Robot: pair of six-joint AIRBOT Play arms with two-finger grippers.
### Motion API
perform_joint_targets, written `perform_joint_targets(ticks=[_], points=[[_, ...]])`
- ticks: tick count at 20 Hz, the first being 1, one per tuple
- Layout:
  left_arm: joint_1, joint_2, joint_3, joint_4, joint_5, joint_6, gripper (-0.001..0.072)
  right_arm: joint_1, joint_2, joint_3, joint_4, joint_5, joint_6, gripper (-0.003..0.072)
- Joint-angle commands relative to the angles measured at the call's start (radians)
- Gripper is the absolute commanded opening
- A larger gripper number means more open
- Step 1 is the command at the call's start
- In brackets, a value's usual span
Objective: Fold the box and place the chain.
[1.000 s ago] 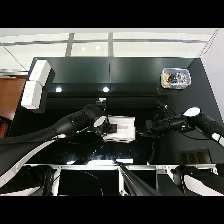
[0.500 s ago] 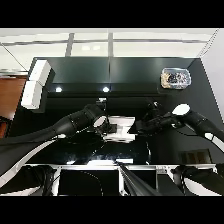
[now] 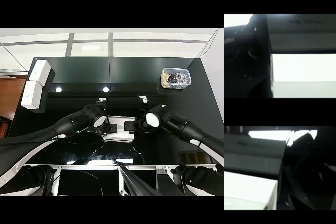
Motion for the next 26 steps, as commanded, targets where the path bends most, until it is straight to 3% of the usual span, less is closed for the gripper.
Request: perform_joint_targets(ticks=[1,10,12,13,18,20,23,24,25,26], points=[[0.0,0.0,0.001,0.002,0.0,0.0,0.0032,0.094,-0.024,0.021,-0.137,-0.01,0.281,0.0346],[0.0,0.0,0.001,0.003,0.003,0.0,0.0032,0.101,-0.061,0.022,-0.097,0.019,0.317,0.0325],[0.0,0.0,0.001,0.003,0.006,0.0,0.0032,0.101,-0.064,0.022,-0.088,0.027,0.312,0.0154],[0.0,0.0,0.001,0.003,0.006,0.0,0.0033,0.101,-0.064,0.022,-0.08,0.023,0.277,0.0015],[0.0,0.0,0.001,0.003,0.006,0.0,0.0032,0.101,-0.064,0.022,-0.073,0.022,0.245,0.0034],[0.0,0.0,0.001,0.003,0.005,0.0,0.0032,0.101,-0.064,0.022,-0.072,0.029,0.224,0.0217],[0.0,0.0,0.001,0.003,0.005,0.0,0.0032,0.101,-0.064,0.022,-0.066,0.031,0.221,0.0201],[0.0,0.0,0.001,0.003,0.006,0.0,0.0032,0.101,-0.064,0.022,-0.062,0.03,0.22,0.0079],[0.0,0.0,0.001,0.003,0.005,0.0,0.0032,0.101,-0.064,0.022,-0.061,0.03,0.209,0.0017],[0.0,0.0,0.001,0.003,0.005,0.0,0.0032,0.101,-0.064,0.022,-0.062,0.035,0.209,0.0016]])
